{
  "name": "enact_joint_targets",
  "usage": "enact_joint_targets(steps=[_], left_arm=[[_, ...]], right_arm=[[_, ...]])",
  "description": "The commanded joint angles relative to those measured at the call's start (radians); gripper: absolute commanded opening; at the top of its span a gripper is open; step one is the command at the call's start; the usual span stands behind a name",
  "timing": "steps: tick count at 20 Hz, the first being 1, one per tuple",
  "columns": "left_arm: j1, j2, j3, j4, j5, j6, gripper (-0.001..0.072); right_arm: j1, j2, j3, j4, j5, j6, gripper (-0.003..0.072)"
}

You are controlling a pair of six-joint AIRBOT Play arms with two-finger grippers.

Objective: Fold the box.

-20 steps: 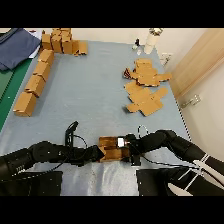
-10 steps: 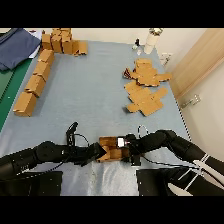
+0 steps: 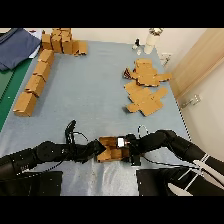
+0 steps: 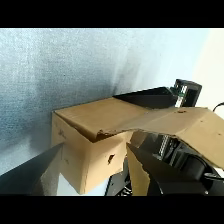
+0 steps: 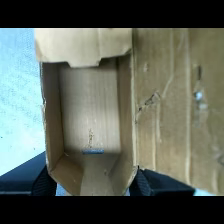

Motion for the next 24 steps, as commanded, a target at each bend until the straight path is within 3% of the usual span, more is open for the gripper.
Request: enact_joint_targets(steps=[1, 4, 6, 11, 17, 24], left_arm=[[-0.001, 0.000, 0.002, 0.005, -0.001, 0.035, 0.0582], [-0.001, -0.001, 0.024, 0.019, -0.030, 0.050, 0.0582], [-0.001, -0.005, 0.063, 0.114, -0.079, 0.028, 0.0581], [-0.010, -0.075, 0.149, 0.483, -0.205, -0.330, 0.0581], [-0.134, -0.194, 0.325, 0.950, -0.362, -0.804, 0.0581], [-0.237, -0.381, 0.541, 1.176, -0.617, -1.036, 0.0581]], right_arm=[[0.000, 0.000, 0.000, 0.000, 0.000, 0.000, 0.0508], [0.000, 0.000, 0.000, 0.000, 0.000, 0.000, 0.0508], [0.000, 0.000, 0.000, 0.000, 0.000, 0.000, 0.0508], [0.001, 0.000, 0.000, 0.000, 0.000, 0.000, 0.0508], [0.000, 0.000, 0.000, 0.000, 0.000, 0.000, 0.0508], [0.000, 0.000, 0.000, 0.000, 0.000, 0.000, 0.0507]])
